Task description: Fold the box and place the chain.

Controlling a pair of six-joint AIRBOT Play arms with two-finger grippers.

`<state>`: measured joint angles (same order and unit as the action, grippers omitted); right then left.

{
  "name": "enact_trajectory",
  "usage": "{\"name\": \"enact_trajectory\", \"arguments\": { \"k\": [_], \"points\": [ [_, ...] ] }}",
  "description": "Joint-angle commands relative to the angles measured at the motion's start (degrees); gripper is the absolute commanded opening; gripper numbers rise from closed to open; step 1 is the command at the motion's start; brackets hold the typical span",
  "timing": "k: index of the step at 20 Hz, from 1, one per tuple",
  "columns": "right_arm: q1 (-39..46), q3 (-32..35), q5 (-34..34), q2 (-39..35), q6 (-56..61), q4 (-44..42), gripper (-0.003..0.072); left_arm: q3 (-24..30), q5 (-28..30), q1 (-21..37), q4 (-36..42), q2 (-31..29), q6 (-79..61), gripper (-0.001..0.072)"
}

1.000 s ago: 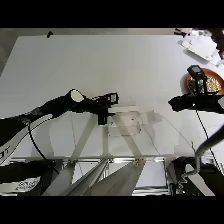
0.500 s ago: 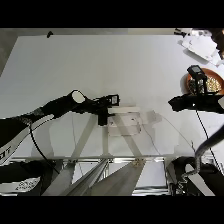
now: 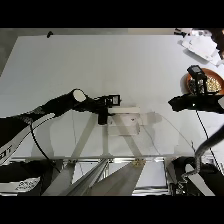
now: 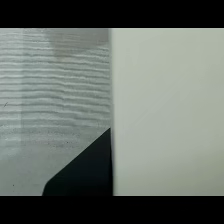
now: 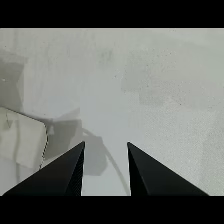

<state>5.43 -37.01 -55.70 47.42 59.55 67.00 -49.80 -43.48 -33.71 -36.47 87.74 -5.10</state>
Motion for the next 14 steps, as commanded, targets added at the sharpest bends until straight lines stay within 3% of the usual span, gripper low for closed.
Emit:
{"name": "enact_trajectory", "arguments": {
  "k": [1, 14],
  "points": [
    [0.00, 0.02, -0.04, -0.02, 0.02, 0.00, 0.0303, -0.22, -0.68, 0.07, -0.66, -0.02, 0.00, 0.0004],
    [-0.02, 0.02, -0.26, -0.02, 0.00, 0.02, 0.0303, -0.22, 0.39, 0.04, -0.24, 2.19, -1.31, 0.0007]
  ]
}}
